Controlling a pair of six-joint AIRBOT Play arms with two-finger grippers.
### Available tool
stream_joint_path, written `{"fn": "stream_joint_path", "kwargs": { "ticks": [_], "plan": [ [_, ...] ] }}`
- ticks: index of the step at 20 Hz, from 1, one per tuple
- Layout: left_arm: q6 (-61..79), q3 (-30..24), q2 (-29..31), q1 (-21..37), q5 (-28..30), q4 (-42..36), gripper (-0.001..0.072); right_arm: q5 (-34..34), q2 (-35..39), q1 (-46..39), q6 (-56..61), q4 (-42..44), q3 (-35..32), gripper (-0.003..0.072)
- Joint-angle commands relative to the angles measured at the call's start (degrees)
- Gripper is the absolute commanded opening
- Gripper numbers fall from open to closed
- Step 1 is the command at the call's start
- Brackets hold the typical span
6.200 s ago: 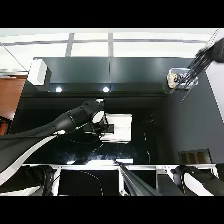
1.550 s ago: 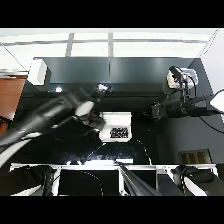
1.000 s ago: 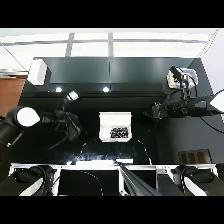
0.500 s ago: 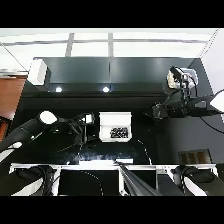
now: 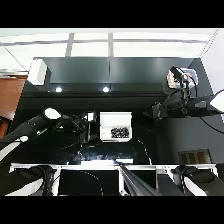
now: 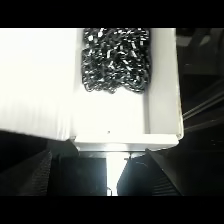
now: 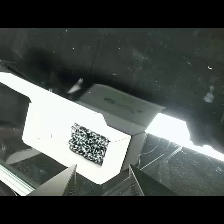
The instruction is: Fold the box and place the chain.
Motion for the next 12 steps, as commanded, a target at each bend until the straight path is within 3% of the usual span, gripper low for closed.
{"fn": "stream_joint_path", "kwargs": {
  "ticks": [1,12],
  "plan": [
    [-1.73,0.09,-0.24,-0.81,-0.42,1.33,0.0698,0.02,0.02,0.00,-0.02,0.02,0.07,0.0398],
    [-7.72,-0.11,-0.35,-3.43,1.03,2.54,0.0700,-0.13,0.02,0.00,-0.04,-0.33,0.07,0.0397]
  ]
}}
